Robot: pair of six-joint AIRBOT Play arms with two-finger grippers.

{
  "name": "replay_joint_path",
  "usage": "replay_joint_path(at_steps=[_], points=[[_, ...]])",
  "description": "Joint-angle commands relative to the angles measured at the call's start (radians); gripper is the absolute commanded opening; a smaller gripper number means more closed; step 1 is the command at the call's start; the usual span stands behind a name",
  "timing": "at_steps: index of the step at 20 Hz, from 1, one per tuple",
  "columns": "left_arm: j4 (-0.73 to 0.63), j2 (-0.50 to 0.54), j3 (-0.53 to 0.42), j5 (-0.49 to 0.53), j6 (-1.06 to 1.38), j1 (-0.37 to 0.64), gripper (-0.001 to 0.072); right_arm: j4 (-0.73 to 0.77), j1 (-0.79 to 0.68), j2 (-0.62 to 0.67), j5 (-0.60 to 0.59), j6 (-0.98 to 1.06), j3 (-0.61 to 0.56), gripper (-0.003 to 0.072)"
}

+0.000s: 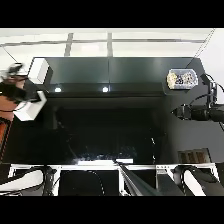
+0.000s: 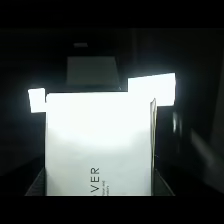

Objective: Fold the box and place the chain.

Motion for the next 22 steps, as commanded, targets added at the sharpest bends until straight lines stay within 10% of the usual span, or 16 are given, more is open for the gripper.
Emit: replay_joint_path(at_steps=[1,16,17,19,22], points=[[-0.105,-0.006,0.001,0.146,0.054,0.203,0.0295,0.001,0.000,0.000,-0.025,0.000,0.000,0.0015],[-0.304,-0.321,0.169,0.418,0.369,0.087,0.0296,0.004,0.005,0.000,-0.078,0.001,0.000,0.0015],[-0.304,-0.334,0.186,0.418,0.369,0.082,0.0343,0.004,0.005,0.000,-0.078,0.001,0.000,0.0015],[-0.304,-0.334,0.192,0.459,0.367,0.075,0.0713,0.005,0.005,0.000,-0.077,0.001,0.000,0.0015],[-0.300,-0.291,0.226,0.416,0.367,0.069,0.0713,0.005,0.005,0.000,-0.069,0.001,0.000,0.0016]])
